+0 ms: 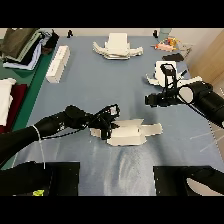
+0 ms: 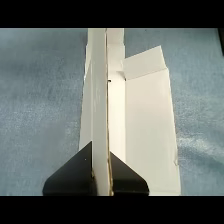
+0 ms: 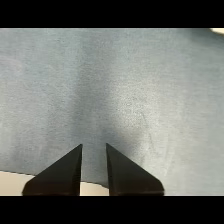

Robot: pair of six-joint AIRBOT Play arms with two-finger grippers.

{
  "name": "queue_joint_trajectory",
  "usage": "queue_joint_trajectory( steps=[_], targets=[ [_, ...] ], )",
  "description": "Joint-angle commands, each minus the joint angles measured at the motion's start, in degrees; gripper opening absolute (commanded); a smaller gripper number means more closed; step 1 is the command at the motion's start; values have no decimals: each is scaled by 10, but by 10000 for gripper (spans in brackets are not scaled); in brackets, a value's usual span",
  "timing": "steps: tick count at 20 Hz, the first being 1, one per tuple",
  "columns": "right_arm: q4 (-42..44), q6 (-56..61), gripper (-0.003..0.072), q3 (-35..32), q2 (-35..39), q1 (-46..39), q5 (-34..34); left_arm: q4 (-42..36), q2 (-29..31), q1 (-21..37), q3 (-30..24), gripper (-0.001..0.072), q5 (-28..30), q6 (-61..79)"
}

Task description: Fold the box.

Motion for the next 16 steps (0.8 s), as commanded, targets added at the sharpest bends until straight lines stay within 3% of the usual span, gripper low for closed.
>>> queue_joint_trajectory(
  steps=[1, 6, 11, 16],
  targets=[
    [3, 0, 222, 0, -1, 0, 7, 3, 29, 28, 4, 15, 5, -29],
    [10, 0, 222, 0, -1, 0, 9, 14, 44, 102, 38, 14, -131, -40],
    [12, 0, 223, 0, -1, 0, 7, 29, 10, 101, 43, 14, -177, -50],
    [12, 0, 222, 0, -1, 0, 4, 56, -33, 101, 69, 14, -170, -51]
  ],
)
